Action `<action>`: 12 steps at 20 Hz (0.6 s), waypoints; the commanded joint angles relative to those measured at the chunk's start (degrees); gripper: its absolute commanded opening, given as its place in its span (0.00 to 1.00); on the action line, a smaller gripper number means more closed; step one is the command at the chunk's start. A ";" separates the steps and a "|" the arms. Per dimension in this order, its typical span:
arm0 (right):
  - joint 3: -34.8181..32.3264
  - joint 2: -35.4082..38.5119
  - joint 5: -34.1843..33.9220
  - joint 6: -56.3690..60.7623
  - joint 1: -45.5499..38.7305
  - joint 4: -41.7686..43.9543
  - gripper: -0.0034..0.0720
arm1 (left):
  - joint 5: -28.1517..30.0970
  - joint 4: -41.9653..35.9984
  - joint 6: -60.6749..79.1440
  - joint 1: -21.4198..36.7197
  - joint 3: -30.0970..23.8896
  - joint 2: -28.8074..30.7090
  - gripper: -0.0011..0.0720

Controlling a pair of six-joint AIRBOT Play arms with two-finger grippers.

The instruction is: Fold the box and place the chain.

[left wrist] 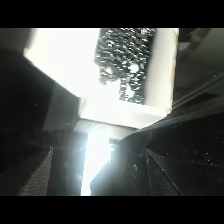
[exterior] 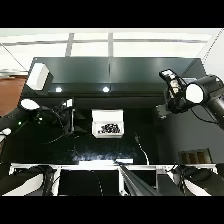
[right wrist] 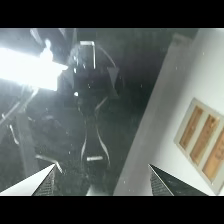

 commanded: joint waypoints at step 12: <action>-0.02 0.02 -2.82 0.68 0.04 0.28 0.98 | 2.62 -2.25 4.09 -7.48 1.07 -6.01 0.98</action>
